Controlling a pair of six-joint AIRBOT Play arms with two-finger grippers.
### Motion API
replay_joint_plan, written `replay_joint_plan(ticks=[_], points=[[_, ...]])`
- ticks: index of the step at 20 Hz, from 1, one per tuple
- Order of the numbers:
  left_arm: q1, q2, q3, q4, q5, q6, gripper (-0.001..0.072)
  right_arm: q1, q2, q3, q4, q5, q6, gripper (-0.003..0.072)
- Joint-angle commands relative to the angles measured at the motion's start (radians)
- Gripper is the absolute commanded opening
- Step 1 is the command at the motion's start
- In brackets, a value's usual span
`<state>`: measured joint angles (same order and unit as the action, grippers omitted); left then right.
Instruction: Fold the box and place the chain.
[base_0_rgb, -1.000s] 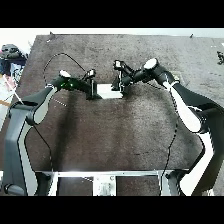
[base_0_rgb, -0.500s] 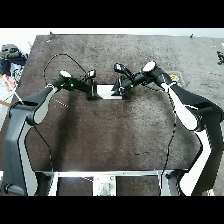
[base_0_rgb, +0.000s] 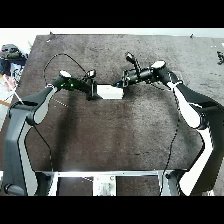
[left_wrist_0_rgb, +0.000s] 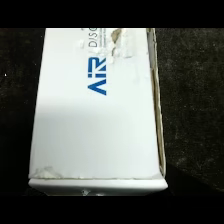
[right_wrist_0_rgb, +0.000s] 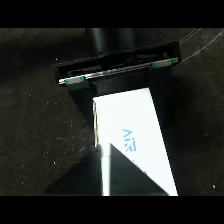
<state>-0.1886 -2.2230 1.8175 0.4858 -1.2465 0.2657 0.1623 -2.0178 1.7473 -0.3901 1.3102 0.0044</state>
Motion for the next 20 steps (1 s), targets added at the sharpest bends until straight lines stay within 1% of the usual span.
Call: replay_joint_plan(ticks=[1,5,9,12,14,16,18,20], points=[[0.001,0.000,0.000,0.000,0.002,0.001,0.0447,-0.006,-0.004,0.001,-0.059,0.018,0.078,0.0009],[0.001,0.000,0.000,0.000,0.002,0.002,0.0447,-0.006,-0.039,0.001,-0.194,0.019,0.185,0.0009],[0.001,0.000,0.000,0.000,0.002,0.001,0.0447,-0.007,-0.045,0.001,-0.197,0.019,0.200,0.0009],[0.001,0.000,0.000,0.000,0.002,0.002,0.0447,-0.007,-0.022,0.001,-0.196,0.019,0.213,0.0008],[0.001,0.000,0.000,0.000,0.002,0.001,0.0447,-0.007,0.024,0.001,-0.175,0.019,0.245,0.0007],[0.001,0.000,0.000,0.000,0.002,0.001,0.0447,-0.006,0.102,0.001,-0.152,0.023,0.263,0.0006],[0.001,0.000,0.000,0.000,0.002,0.001,0.0447,-0.006,0.198,0.000,-0.142,0.027,0.299,0.0005],[0.001,0.000,0.000,0.000,0.002,0.001,0.0447,-0.006,0.315,-0.048,-0.141,0.020,0.324,0.0005]])
